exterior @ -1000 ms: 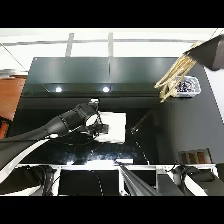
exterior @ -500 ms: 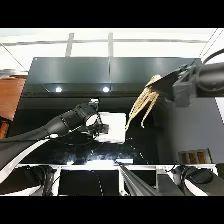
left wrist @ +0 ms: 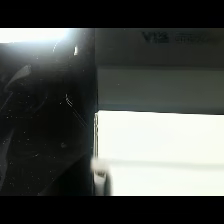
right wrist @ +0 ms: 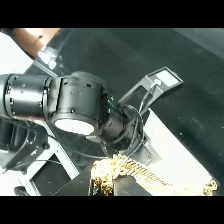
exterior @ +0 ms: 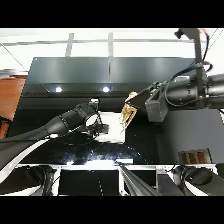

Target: Fold the box and place the chain.

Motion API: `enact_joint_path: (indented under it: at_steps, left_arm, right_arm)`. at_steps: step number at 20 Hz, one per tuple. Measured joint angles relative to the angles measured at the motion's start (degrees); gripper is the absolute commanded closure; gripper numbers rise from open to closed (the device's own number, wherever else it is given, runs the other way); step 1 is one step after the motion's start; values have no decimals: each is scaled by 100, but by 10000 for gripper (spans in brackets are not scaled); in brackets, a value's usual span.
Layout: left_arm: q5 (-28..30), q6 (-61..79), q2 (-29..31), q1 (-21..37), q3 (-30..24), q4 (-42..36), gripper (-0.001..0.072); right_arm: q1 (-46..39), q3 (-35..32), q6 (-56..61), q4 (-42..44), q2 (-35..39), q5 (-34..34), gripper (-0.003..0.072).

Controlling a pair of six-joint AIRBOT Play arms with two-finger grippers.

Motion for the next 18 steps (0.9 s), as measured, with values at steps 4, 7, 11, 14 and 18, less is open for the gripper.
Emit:
enact_joint_path:
  at_steps: [4, 7, 11, 14, 18]
  left_arm:
    - [0, 0, 0, -2, 0, 0, 679]
    - [0, 0, 0, -2, 0, 0, 679]
    - [2, -2, 0, -2, 0, 0, 679]
    - [4, 0, 0, 0, 0, 0, 679]
    - [4, 0, 0, -2, 0, 0, 679]
  right_arm:
    - [37, -376, 0, 166, -142, -278, 667]
    - [155, -822, -39, 409, -297, -533, 666]
    - [511, -1220, -70, 549, -634, -957, 666]
    - [647, -1329, -59, 385, -837, -1128, 666]
    - [710, -1381, 44, 50, -929, -1139, 666]
